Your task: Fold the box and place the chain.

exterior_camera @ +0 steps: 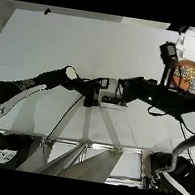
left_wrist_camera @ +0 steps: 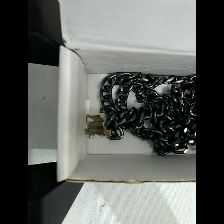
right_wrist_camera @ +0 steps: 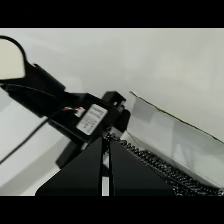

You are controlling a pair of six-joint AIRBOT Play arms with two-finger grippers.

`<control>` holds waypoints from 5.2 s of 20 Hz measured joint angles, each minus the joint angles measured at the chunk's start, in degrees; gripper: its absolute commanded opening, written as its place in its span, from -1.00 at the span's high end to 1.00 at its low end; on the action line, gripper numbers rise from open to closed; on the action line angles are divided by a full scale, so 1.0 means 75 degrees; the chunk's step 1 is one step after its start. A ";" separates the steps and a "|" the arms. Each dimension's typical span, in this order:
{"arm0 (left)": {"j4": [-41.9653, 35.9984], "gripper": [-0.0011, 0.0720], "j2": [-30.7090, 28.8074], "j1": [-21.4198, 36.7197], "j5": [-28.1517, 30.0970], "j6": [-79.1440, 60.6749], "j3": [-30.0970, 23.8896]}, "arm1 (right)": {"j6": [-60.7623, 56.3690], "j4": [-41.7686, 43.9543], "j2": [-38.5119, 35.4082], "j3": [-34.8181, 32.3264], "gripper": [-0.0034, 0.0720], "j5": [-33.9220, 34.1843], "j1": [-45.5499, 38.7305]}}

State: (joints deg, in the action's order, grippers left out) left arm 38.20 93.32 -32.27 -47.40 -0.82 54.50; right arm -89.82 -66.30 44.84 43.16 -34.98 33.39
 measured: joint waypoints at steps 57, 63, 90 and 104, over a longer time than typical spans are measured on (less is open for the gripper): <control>0.0000 0.93 0.0000 0.0000 0.0003 0.0000 0.0000 | 1.3645 0.2224 0.4986 0.0058 0.74 -0.1985 -0.3722; 0.0000 0.93 0.0000 0.0000 0.0003 0.0000 0.0000 | 1.3650 0.2113 0.4826 -0.0122 0.89 -0.2049 -0.3713; 0.0000 0.93 0.0000 0.0000 0.0000 0.0000 0.0000 | 0.9754 0.3920 0.2253 -0.0140 0.89 -0.1349 -0.1772; 0.0000 0.93 0.0000 0.0000 0.0000 0.0000 0.0000 | 0.8271 0.2372 0.3287 0.0423 0.37 -0.2393 -0.1545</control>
State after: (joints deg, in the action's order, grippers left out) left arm 38.20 93.32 -32.27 -47.40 -0.82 54.50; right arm -27.79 -48.51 69.49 46.33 -52.93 21.80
